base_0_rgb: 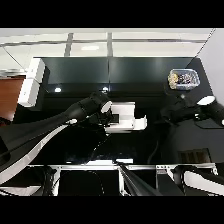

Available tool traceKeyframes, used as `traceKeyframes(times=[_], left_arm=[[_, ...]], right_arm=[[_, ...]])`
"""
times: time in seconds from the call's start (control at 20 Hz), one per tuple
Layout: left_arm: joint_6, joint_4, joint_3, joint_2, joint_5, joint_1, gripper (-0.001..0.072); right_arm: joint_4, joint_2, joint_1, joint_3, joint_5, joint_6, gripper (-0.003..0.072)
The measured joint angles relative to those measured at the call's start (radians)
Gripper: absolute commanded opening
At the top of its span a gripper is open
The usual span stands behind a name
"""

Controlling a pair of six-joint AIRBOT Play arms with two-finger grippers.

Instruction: Fold the box and place the chain.

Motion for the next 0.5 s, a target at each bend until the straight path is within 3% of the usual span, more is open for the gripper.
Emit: traceKeyframes(times=[0.2, 0.4, 0.45, 0.5], left_arm=[[-0.001, 0.0, 0.0, 0.0, 0.0, 0.0, 0.003], [-0.001, 0.0, 0.0, 0.0, 0.0, 0.0, 0.003], [-0.001, 0.0, 0.0, 0.0, 0.0, 0.0, 0.003], [-0.001, 0.0, 0.0, 0.0, 0.0, 0.0, 0.0031]], right_arm=[[0.055, -0.019, 0.152, -0.03, -0.063, -0.045, 0.0008], [0.105, -0.024, 0.202, -0.027, -0.051, -0.081, 0.0014], [0.113, -0.024, 0.203, -0.021, -0.032, -0.09, 0.0158], [0.119, -0.024, 0.203, -0.015, -0.013, -0.098, 0.0461]])
